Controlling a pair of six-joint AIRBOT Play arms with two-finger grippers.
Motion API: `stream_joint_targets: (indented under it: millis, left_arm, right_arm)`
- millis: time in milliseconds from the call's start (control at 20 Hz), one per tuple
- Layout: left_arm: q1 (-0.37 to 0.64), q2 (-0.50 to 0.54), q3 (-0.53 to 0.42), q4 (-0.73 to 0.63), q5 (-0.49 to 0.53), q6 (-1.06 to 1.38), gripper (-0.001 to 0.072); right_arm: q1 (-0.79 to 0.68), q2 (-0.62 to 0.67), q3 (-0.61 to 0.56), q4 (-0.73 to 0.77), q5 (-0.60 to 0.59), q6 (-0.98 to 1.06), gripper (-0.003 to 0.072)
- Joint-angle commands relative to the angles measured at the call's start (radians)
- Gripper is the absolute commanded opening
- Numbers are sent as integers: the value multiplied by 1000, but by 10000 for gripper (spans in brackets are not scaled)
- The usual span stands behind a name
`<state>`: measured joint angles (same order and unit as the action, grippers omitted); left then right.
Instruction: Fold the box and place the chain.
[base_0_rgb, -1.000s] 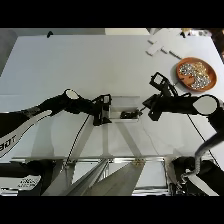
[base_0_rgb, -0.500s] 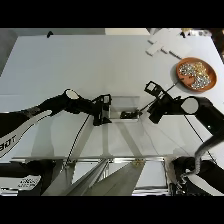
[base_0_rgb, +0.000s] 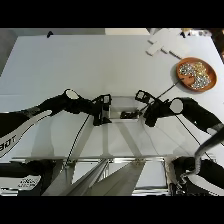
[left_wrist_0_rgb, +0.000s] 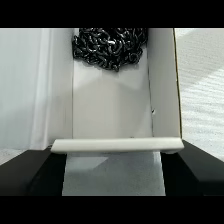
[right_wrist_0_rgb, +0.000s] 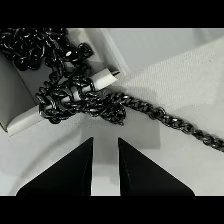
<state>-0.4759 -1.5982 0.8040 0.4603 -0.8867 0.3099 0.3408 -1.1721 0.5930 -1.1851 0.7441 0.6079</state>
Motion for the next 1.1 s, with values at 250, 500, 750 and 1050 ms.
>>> stream_joint_targets:
  millis: [250,500,750,1050]
  left_arm:
    - [1,0,0,0,0,0,390]
    - [1,0,0,0,0,0,390]
    - [1,0,0,0,0,0,390]
    - [1,0,0,0,0,0,390]
  right_arm:
    - [3,-29,0,22,-63,-18,157]
    - [3,-29,0,42,-86,-19,157]
    - [3,-60,0,63,-89,-41,32]
    - [3,-53,0,57,-61,-27,19]
